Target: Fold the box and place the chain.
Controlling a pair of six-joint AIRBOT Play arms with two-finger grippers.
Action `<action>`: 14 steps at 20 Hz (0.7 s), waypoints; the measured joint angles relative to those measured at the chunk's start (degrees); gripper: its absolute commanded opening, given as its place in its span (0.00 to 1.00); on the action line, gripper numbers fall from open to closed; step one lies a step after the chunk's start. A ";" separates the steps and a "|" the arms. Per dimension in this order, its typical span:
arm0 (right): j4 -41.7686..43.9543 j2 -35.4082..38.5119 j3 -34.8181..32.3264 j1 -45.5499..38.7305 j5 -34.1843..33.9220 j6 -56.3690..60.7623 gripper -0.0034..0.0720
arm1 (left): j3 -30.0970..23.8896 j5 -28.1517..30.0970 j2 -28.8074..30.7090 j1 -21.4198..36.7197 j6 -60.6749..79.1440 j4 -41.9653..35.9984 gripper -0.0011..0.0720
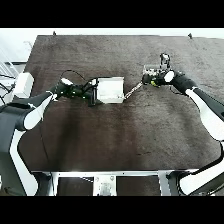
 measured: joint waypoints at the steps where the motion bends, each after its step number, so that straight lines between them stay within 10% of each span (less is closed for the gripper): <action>1: 1.29 -1.22 0.98 0.00 -0.33 0.00 0.78 | 0.00 0.00 0.00 0.00 0.00 0.00 0.43; 3: 3.65 -3.48 2.82 -0.17 -0.66 0.04 0.60 | 0.00 0.00 0.00 0.00 0.00 0.02 0.43; 10: 7.65 -7.28 6.08 -0.17 -1.57 0.15 0.49 | 0.00 0.00 0.00 0.00 0.00 0.02 0.43; 14: 7.98 -7.63 6.32 -0.15 -1.99 0.11 0.06 | 0.00 0.00 0.00 0.00 -0.02 0.02 0.43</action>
